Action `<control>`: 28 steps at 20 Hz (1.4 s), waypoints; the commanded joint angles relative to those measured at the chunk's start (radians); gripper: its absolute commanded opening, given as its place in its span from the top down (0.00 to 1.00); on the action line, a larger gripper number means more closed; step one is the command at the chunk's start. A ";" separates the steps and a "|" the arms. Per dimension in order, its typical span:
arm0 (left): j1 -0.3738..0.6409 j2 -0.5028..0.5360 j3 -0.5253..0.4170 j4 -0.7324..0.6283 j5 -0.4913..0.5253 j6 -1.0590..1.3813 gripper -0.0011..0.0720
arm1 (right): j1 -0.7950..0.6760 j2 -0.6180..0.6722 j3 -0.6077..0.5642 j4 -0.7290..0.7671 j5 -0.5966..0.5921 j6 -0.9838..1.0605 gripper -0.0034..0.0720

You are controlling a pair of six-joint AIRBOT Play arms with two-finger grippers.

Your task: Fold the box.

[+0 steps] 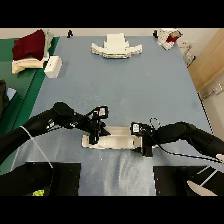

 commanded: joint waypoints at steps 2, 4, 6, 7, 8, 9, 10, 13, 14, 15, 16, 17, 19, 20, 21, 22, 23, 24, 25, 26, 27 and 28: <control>0.000 0.000 0.001 0.000 0.000 0.000 0.97 | 0.002 0.002 -0.007 0.008 0.024 -0.029 0.00; 0.000 0.000 0.001 0.000 0.000 0.000 0.97 | 0.002 0.001 -0.007 0.008 0.028 -0.029 0.00; 0.000 0.000 0.001 0.000 0.000 0.000 0.97 | 0.002 -0.005 -0.007 0.008 0.028 -0.029 0.00; 0.000 0.000 0.001 0.000 0.000 0.000 0.97 | 0.002 -0.009 -0.007 0.009 0.029 -0.039 0.01; 0.000 0.000 0.001 0.000 0.000 0.000 0.97 | 0.002 -0.012 -0.007 0.009 0.029 -0.043 0.01; 0.000 0.000 0.001 0.000 0.000 0.000 0.97 | 0.002 -0.014 -0.007 0.009 0.032 -0.043 0.01; 0.000 0.000 0.001 0.000 0.000 0.000 0.97 | 0.002 -0.017 -0.007 0.009 0.035 -0.043 0.00; 0.000 0.000 0.001 0.000 0.000 0.000 0.97 | 0.008 -0.030 -0.007 0.011 0.048 -0.043 0.01; 0.000 0.000 0.001 0.000 0.000 0.000 0.97 | 0.014 -0.031 -0.007 0.011 0.055 -0.043 0.01; 0.000 0.000 0.001 0.000 0.000 0.000 0.97 | 0.023 -0.030 -0.007 0.011 0.064 -0.043 0.00; 0.000 0.000 0.001 0.000 0.000 0.000 0.97 | 0.027 -0.030 -0.007 0.011 0.066 -0.043 0.01; 0.000 0.000 0.001 0.000 0.000 0.000 0.97 | 0.027 -0.031 -0.008 0.010 0.065 -0.043 0.07; 0.000 0.000 0.001 0.000 0.000 0.000 0.97 | 0.027 -0.034 -0.007 0.010 0.066 -0.043 0.10; 0.000 0.000 0.001 0.000 0.000 0.000 0.97 | 0.027 -0.038 -0.008 0.008 0.066 -0.043 0.17; 0.000 0.000 0.001 0.000 0.000 0.000 0.97 | 0.027 -0.041 -0.008 0.006 0.066 -0.043 0.26; 0.000 0.000 0.001 0.000 0.000 0.000 0.97 | 0.027 -0.042 -0.008 0.005 0.066 -0.043 0.25; 0.000 0.000 0.001 0.000 0.000 0.000 0.97 | 0.026 -0.042 -0.008 0.003 0.065 -0.043 0.24; 0.000 0.000 0.001 0.000 0.000 0.000 0.97 | 0.026 -0.042 -0.008 0.000 0.066 -0.043 0.21; 0.000 0.000 0.001 0.000 0.000 0.000 0.97 | 0.026 -0.042 -0.008 0.000 0.066 -0.043 0.17; 0.000 0.000 0.001 0.000 0.000 0.000 0.97 | 0.026 -0.042 -0.008 -0.001 0.066 -0.043 0.13; 0.000 0.000 0.001 0.000 0.000 0.000 0.97 | 0.026 -0.042 -0.008 -0.003 0.066 -0.043 0.13; 0.000 0.000 0.001 0.000 0.000 0.000 0.97 | 0.026 -0.042 -0.008 -0.004 0.066 -0.043 0.13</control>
